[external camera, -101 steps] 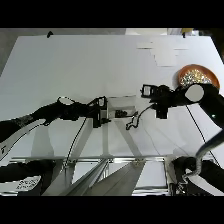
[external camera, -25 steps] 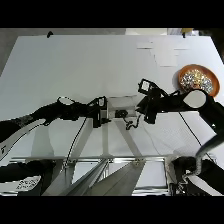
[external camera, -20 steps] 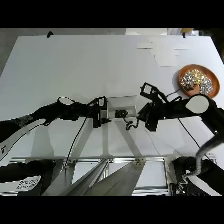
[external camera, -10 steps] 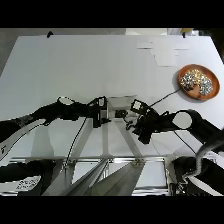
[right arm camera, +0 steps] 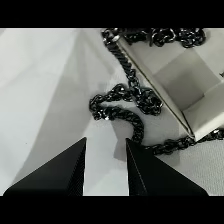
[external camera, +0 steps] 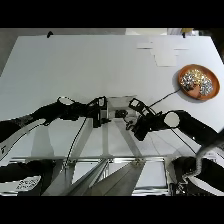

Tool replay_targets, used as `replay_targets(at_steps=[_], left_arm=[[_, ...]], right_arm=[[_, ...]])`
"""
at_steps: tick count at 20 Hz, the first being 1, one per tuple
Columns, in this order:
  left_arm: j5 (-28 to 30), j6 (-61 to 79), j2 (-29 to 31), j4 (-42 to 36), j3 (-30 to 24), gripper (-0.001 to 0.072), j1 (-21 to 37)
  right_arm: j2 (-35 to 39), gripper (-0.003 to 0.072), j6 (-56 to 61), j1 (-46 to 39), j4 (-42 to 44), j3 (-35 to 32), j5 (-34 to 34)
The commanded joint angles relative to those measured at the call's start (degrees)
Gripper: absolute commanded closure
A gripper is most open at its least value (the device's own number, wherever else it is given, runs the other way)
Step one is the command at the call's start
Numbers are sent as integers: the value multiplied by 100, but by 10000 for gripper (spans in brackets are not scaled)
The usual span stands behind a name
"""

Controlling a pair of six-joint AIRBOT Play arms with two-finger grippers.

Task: Fold the box and place the chain.

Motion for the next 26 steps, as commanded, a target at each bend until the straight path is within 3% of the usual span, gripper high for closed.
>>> replay_targets(at_steps=[1,9,24,26], left_arm=[[0,0,2,2,2,695,2],[0,0,2,2,2,695,2],[0,0,2,0,2,695,2],[0,0,2,0,2,695,2]], right_arm=[[-142,410,118,4,-109,-2,-234],[-146,468,127,7,-538,-11,-168],[-229,469,-271,308,-662,-26,-446],[-243,515,-245,308,-750,-26,-455]])
